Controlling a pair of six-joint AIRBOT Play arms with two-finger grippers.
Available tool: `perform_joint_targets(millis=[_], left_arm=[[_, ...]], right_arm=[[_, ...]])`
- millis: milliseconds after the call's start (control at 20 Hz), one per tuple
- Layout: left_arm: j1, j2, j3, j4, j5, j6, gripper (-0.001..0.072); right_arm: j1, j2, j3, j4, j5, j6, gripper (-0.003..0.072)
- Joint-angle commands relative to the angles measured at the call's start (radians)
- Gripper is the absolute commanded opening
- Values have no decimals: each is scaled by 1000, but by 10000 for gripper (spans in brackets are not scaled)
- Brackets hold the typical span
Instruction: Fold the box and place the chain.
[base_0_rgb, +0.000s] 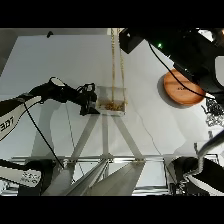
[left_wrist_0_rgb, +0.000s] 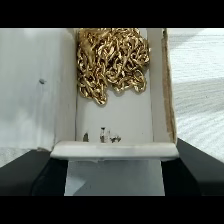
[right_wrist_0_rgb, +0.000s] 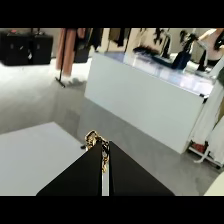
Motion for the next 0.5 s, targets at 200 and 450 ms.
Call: perform_joint_targets(millis=[200, 450], left_arm=[[0, 0, 0, 0, 0, 0, 438], [0, 0, 0, 0, 0, 0, 438]], right_arm=[[7, -70, 9, -64, 240, 170, 10], [7, -152, -50, -549, 407, 591, 9]])
